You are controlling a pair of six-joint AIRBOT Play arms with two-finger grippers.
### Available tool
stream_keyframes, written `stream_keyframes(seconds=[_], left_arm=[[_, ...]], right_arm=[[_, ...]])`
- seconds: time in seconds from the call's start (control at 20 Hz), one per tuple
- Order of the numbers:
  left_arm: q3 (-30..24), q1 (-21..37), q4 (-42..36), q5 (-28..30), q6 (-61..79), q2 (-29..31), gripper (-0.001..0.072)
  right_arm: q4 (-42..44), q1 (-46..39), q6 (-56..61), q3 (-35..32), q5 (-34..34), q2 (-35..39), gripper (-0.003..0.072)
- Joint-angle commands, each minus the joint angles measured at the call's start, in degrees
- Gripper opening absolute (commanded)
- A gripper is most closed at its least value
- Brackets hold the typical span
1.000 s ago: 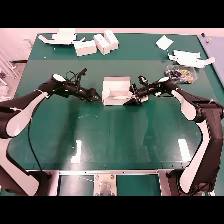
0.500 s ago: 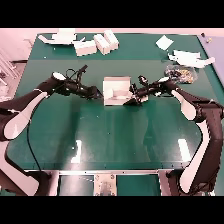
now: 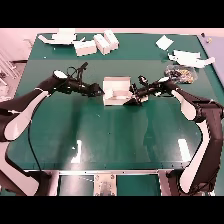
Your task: Fold the box and place the chain.
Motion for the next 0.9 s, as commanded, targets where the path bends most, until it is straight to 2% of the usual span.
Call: stream_keyframes(seconds=[0.0,0.1,0.3,0.35,0.55,0.85], left_arm=[[3.37,-2.32,6.67,1.95,-4.37,0.04,0.0328],[5.18,-3.13,10.58,1.95,-8.33,0.04,0.0328],[5.62,-3.1,12.0,1.11,-12.0,0.04,0.0329],[5.62,-3.13,12.68,1.03,-13.07,0.04,0.0393],[5.62,-3.41,14.01,-0.37,-15.87,0.04,0.0397],[5.62,-7.21,17.35,0.28,-17.25,0.04,0.0397]], right_arm=[[0.0,-0.04,0.02,0.04,0.02,0.02,0.0482],[0.0,-0.04,0.02,0.04,0.0,0.02,0.0482],[0.0,-0.04,0.02,0.04,0.0,0.02,0.0482],[0.0,-0.04,0.02,0.04,0.02,0.02,0.0482],[0.0,-0.04,0.02,0.04,0.0,0.02,0.0482],[0.0,-0.04,0.02,0.04,0.0,0.02,0.0482]])
